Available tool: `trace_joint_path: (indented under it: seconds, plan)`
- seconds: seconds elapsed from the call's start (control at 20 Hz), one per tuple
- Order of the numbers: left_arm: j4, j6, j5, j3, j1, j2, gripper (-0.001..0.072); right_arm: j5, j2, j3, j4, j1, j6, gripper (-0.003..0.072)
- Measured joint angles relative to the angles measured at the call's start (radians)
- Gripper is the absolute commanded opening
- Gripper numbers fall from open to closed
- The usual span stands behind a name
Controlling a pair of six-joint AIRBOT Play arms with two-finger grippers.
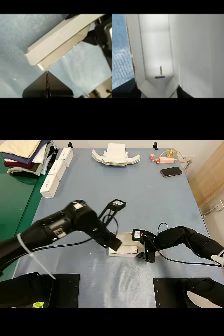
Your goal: Fold the box.
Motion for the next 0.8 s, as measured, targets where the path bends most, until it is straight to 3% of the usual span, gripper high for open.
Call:
trace_joint_path:
  seconds: [0.1,0.15,0.2,0.25,0.45,0.8]
  plan:
    - [-0.129,0.28,0.016,-0.093,0.111,0.072,0.0016,0.0,0.0,0.0,0.0,0.0,0.0,0.0505]
    - [-0.195,0.435,0.015,-0.139,0.166,0.102,0.0059,0.0,0.0,0.0,0.0,0.0,0.0,0.0505]
    - [-0.252,0.607,0.011,-0.186,0.224,0.13,0.0436,0.0,0.0,0.0,0.0,0.0,0.0,0.0505]
    - [-0.292,0.756,0.01,-0.227,0.276,0.149,0.0698,0.0,0.0,0.0,0.0,0.0,0.0,0.0505]
    - [-0.387,1.226,0.077,-0.389,0.427,0.184,0.07,0.0,0.0,0.0,0.0,0.0,0.0,0.0505]
    - [-0.633,1.743,0.279,-0.529,0.463,0.113,0.07,0.0,0.0,0.0,-0.003,0.0,0.0,0.0505]
